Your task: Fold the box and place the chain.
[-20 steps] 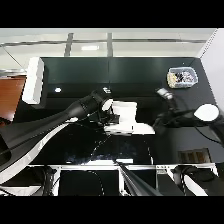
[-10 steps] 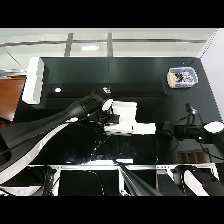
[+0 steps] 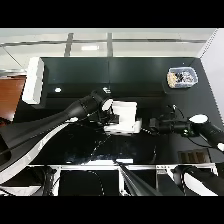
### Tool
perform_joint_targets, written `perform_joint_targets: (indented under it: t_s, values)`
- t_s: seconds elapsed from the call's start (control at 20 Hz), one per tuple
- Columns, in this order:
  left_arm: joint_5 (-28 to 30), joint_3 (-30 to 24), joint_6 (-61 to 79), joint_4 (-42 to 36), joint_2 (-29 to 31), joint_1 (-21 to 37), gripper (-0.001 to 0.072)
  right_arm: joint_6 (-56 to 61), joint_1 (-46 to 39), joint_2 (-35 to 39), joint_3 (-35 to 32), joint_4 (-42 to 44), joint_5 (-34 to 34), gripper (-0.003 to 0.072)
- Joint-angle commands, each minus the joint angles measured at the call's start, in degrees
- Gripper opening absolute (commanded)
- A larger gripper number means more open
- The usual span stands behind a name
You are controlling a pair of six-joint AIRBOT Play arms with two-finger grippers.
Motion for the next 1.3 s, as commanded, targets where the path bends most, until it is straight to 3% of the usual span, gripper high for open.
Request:
perform_joint_targets:
  t_s: [0.0,0.15,0.25,0.3,0.35,0.85,1.0,1.25]
  values:
    - [0.13,0.04,0.02,0.02,-0.02,0.00,0.0027,-1.14,4.61,-0.87,5.27,1.09,2.47,0.0464]
    - [0.11,0.04,0.02,0.00,-0.02,-0.02,0.0027,2.91,9.31,-0.87,8.48,-0.13,-0.28,0.0462]
    - [0.04,0.04,0.02,0.00,-0.02,-0.02,0.0026,8.04,12.09,-0.87,10.43,-5.86,-2.27,0.0461]
    - [0.04,0.04,0.02,0.00,-0.02,-0.02,0.0027,10.71,13.33,-0.90,11.37,-9.25,-2.56,0.0445]
    - [0.07,0.04,0.02,0.00,-0.02,-0.02,0.0027,13.27,14.56,-0.90,12.39,-12.59,-2.60,0.0357]
    - [0.07,0.04,0.02,0.00,-0.02,-0.02,0.0027,35.74,26.34,-6.82,21.51,-36.76,-3.32,0.0356]
    - [-0.02,0.04,0.02,0.00,-0.02,-0.02,0.0027,42.99,29.59,-11.85,26.49,-42.49,-1.25,0.0356]
    - [0.00,0.04,0.02,0.00,-0.02,-0.02,0.0027,57.02,35.43,-18.40,36.04,-56.02,7.72,0.0356]
